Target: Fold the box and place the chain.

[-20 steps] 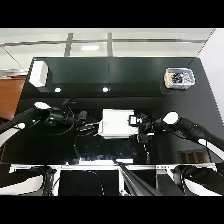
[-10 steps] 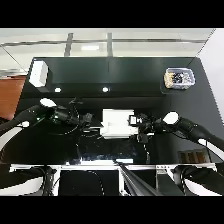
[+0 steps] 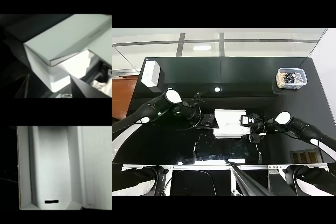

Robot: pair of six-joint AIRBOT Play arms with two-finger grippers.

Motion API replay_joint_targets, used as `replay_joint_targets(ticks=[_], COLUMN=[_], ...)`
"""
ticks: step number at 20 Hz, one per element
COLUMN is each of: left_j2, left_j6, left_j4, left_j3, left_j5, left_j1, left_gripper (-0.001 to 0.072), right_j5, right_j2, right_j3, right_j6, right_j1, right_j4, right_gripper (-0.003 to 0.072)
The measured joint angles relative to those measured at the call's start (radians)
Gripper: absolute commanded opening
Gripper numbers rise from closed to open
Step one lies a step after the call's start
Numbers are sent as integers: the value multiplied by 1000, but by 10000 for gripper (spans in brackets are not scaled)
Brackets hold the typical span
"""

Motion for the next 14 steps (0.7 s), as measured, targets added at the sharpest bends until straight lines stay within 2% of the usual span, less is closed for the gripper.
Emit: replay_joint_targets(ticks=[8,14], left_j2=[-4,-5], left_j6=[-245,-470], left_j4=[205,403], left_j3=[41,79], left_j5=[84,95], left_j1=[-104,-191], left_gripper=[576,571], right_j5=[0,0], right_j2=[0,0], right_j3=[0,0], right_j6=[0,0], right_j1=[0,0], right_j4=[0,0], right_gripper=[186,187])
